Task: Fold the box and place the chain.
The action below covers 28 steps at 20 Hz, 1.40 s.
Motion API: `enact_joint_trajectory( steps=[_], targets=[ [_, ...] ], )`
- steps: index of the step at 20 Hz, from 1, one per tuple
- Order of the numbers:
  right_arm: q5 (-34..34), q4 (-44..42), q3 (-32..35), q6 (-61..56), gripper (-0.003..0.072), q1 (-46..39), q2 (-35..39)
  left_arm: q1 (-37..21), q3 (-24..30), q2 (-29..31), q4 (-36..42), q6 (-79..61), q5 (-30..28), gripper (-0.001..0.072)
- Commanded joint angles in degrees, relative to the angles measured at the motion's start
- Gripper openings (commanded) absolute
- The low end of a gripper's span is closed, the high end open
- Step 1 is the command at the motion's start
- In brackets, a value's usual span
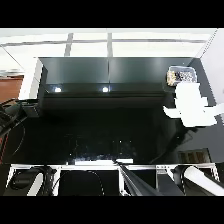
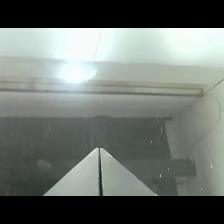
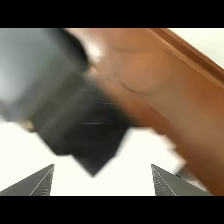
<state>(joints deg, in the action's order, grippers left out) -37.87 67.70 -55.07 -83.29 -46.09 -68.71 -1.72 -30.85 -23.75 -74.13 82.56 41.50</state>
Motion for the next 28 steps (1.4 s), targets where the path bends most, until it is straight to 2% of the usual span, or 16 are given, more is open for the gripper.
enact_joint_trajectory(
  steps=[1,4,5,7,8,9,12,14,15,17,19,21,25,28],
  targets=[
    [-16.33,-7.28,-11.06,14.25,0.072,-13.99,-10.56,0.02,0.02,-1.07,0.09,0.17,-0.63,0.0025],
    [-29.09,-7.76,-22.29,19.65,0.072,-14.43,-22.21,0.02,0.02,-3.67,2.25,0.2,-0.37,0.0031],
    [-31.8,-7.85,-25.64,19.71,0.072,-13.77,-25.86,0.02,0.02,-4.85,2.93,0.2,-0.35,0.0154],
    [-36.02,-7.65,-30.45,22.18,0.072,-11.85,-31.1,0.02,0.02,-6.88,2.97,0.22,-0.33,0.0621],
    [-38.53,-7.65,-32.35,24.85,0.072,-10.71,-33.14,0.02,0.02,-7.67,3.56,0.26,-0.31,0.0674],
    [-40.28,-7.43,-34.05,27.69,0.072,-9.33,-34.8,0.02,0.02,-8.37,4.79,0.26,-0.31,0.0674],
    [-39.65,-6.82,-34.82,33.57,0.0711,-5.68,-35.52,0.07,0.02,-9.77,6.78,0.26,-0.31,0.0674],
    [-39.91,-2.78,-34.82,33.66,0.04,-3.96,-35.47,0.07,0.02,-10.25,7.15,0.24,-0.28,0.0674],
    [-40.33,-2.03,-34.82,33.64,0.019,-3.52,-35.32,0.07,0.02,-10.34,7.15,0.24,-0.02,0.0674],
    [-42.99,-2.56,-34.82,33.44,0.0018,-3.37,-34.27,0.04,0.02,-10.34,7.13,0.22,1.29,0.0674],
    [-44.11,-6.69,-34.62,31.23,0.0017,-3.37,-31.56,0.02,0.02,-10.34,7.13,0.2,2.62,0.0674],
    [-42.6,-13.64,-30.77,29.79,0.0017,-2.89,-26.08,0.02,0.02,-10.34,7.48,0.24,3.28,0.0674],
    [-36.72,-18.1,-13.66,28.81,0.0017,1.6,-10.21,0.15,0.02,-10.34,10.19,0.2,6.8,0.0674],
    [-31.95,-29.24,1.92,28.98,0.0017,8.7,1.44,1.81,0.04,-10.62,13.4,0.17,6.64,0.0674]
  ],
)
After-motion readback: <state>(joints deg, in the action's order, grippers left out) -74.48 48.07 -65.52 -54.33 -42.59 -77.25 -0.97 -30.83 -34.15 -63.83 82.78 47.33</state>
